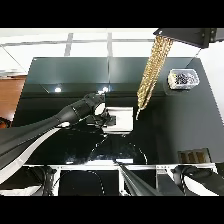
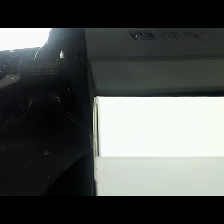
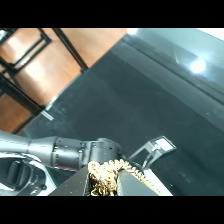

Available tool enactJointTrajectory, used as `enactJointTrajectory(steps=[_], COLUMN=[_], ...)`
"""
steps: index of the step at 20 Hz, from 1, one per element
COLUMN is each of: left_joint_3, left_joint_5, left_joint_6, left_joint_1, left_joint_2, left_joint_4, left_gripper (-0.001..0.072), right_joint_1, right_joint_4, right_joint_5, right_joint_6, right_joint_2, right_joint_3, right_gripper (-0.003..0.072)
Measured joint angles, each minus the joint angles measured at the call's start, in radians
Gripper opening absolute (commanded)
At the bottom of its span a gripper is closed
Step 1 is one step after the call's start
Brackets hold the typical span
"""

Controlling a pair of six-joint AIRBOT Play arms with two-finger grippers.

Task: Fold the box and place the chain.

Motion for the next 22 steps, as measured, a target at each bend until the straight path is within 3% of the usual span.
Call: enactJointTrajectory(steps=[9, 14, 22], left_joint_3=[0.0, 0.0, 0.0], left_joint_5=[0.0, 0.0, -0.001], left_joint_6=[0.001, 0.001, 0.001], left_joint_1=[0.0, 0.0, 0.0], left_joint_2=[0.0, 0.0, 0.0], left_joint_4=[0.0, -0.014, -0.028], left_gripper=[0.0026, 0.0025, 0.0026], right_joint_1=[0.017, 0.058, 0.187], right_joint_4=[0.086, 0.002, -0.161], right_joint_5=[-0.069, -0.003, 0.015], right_joint_6=[-0.002, -0.002, 0.0], right_joint_2=[0.004, 0.004, 0.004], right_joint_3=[0.0, -0.03, -0.225], right_gripper=[0.001, 0.0008, 0.0008])
